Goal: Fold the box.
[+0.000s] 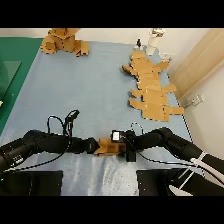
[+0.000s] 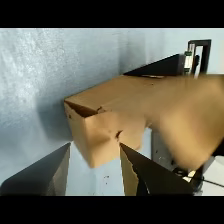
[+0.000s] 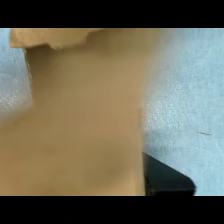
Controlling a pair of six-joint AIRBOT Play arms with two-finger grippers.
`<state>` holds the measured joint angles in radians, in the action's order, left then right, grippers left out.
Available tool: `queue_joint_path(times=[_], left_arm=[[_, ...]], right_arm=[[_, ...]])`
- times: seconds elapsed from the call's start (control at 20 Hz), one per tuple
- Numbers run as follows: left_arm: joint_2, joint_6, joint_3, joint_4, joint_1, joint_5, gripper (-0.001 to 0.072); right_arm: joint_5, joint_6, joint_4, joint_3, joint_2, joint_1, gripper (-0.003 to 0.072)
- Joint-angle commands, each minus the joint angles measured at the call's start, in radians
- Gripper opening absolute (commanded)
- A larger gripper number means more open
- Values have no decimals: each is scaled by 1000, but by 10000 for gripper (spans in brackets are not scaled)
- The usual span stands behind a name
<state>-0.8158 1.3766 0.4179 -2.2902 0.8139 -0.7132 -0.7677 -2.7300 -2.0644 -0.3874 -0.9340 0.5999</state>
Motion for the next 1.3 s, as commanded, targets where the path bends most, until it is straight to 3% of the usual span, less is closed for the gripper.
queue_joint_path(times=[0.0,0.25,0.5,0.8,0.95,1.05,1.25], left_arm=[[-5,0,0,5,-5,7,475],[-14,-4,1,-10,-3,78,474],[-86,-8,11,-23,40,77,475],[-92,-117,22,-20,39,132,475],[-93,-141,36,-6,53,112,475],[-105,-183,71,49,84,87,475],[-169,-494,163,344,171,-32,475]], right_arm=[[0,0,0,0,0,0,474],[0,0,0,0,0,0,474],[0,0,0,0,0,0,474],[0,0,0,0,1,0,473],[0,0,0,0,0,0,474],[0,0,0,0,0,0,473],[0,0,0,0,0,0,474]])
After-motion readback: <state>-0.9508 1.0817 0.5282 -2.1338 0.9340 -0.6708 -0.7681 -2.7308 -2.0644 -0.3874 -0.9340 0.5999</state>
